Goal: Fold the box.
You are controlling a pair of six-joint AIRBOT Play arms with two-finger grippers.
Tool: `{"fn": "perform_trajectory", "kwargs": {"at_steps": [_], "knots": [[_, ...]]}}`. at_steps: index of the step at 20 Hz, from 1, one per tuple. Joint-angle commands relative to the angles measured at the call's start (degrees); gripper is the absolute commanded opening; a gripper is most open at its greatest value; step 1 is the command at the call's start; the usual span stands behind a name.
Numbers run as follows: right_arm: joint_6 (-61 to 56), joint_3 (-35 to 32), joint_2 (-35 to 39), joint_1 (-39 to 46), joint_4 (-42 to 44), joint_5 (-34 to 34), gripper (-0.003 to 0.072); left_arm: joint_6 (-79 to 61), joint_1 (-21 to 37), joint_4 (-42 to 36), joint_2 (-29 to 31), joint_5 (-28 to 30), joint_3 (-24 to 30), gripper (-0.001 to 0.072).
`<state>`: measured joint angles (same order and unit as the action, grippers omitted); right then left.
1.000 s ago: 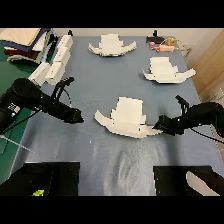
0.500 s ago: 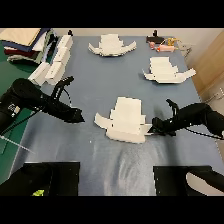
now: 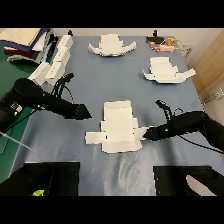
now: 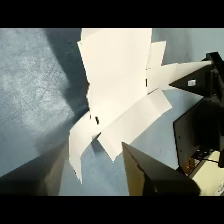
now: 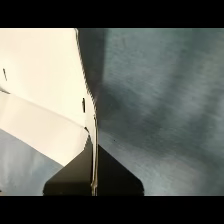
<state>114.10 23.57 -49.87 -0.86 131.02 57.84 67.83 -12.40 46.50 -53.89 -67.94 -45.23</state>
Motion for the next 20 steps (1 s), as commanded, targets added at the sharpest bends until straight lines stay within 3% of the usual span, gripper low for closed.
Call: {"fn": "perform_trajectory", "kwargs": {"at_steps": [1,6,9,17,19,20], "knots": [[1.9,-1.4,5.5,-2.5,0.0,-6.2,0.0003,-2.7,0.0,0.0,-4.2,3.1,0.0,0.0560],[1.9,-1.4,5.6,-2.5,0.0,-5.6,0.0003,-16.4,0.0,-11.1,-15.1,6.7,-1.2,0.0559],[1.9,-1.4,5.5,-2.5,0.0,-4.5,0.0003,-22.7,0.0,-15.5,-23.0,7.3,-6.4,0.0560],[1.9,-1.4,5.5,-2.5,0.0,-3.8,0.0004,-31.1,-3.6,-18.7,-39.4,-3.2,-20.2,0.0558],[1.9,-1.4,5.5,-2.5,0.0,-3.8,0.0003,-32.7,-4.8,-18.7,-41.1,-7.9,-21.5,0.0401],[1.9,-1.4,5.5,-2.5,0.0,-3.8,0.0004,-32.9,-5.2,-18.6,-41.2,-9.7,-21.6,0.0403]]}}
